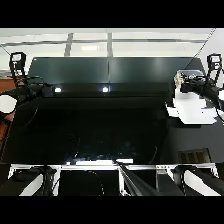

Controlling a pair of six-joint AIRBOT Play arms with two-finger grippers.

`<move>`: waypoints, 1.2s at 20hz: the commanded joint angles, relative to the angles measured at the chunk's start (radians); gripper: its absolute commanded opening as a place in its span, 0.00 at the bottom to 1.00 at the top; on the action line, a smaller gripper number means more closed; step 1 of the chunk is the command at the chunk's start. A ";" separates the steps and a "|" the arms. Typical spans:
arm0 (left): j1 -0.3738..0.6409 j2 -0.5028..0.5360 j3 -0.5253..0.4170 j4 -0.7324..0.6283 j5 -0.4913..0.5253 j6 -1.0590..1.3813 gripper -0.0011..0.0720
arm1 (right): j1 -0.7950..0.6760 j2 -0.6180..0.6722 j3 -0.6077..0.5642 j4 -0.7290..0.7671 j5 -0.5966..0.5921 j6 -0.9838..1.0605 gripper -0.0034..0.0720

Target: Fold the box and place the chain.

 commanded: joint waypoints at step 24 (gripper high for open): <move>-0.031 -0.065 0.000 -0.052 0.045 0.000 0.99 | 0.038 -0.012 0.003 0.153 0.193 0.032 1.00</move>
